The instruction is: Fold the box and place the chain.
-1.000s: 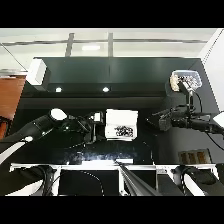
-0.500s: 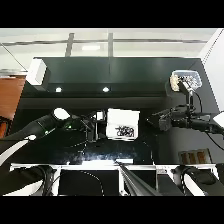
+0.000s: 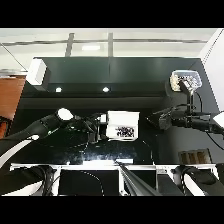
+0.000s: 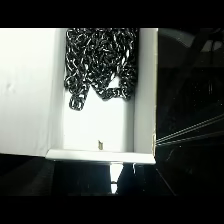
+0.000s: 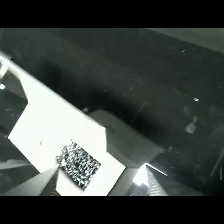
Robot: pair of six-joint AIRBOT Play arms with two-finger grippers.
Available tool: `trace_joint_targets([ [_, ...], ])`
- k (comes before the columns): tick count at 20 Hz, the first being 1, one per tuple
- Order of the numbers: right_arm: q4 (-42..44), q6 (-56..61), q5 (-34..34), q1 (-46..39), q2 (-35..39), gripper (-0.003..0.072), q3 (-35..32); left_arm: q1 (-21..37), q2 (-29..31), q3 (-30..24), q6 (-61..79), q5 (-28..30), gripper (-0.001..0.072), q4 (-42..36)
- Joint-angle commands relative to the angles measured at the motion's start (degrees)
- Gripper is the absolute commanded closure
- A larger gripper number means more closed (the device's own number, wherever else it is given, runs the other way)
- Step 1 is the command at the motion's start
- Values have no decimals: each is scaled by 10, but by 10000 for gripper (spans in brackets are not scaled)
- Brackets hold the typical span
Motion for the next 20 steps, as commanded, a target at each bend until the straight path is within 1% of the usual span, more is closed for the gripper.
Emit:
trace_joint_targets([
  [1,-3,15,-22,2,-2,-23,1,-2,0,1,-1,1,295,5],
  [3,-7,20,-63,10,-9,-22,9,-2,0,1,-1,1,294,5],
  [5,-9,33,-108,23,-46,-21,48,-2,0,1,-1,1,294,5],
  [7,-9,33,-113,36,-113,-15,106,-2,0,1,-1,1,295,5],
  [9,-9,31,-111,52,-188,-15,151,-2,0,1,-1,1,294,5],
  [11,-7,-3,-103,75,-245,-15,162,-2,0,1,-1,1,294,5],
  [13,-7,-74,-64,99,-276,-14,162,-2,0,1,-1,1,294,5],
  [14,-7,-108,-37,106,-279,-14,162,-2,0,1,-1,1,294,5],
  [18,-9,-201,111,104,-266,-15,180,-2,0,1,-1,1,294,5],
  [20,-20,-210,138,110,-259,-14,179,-2,0,1,-1,1,294,5],
])
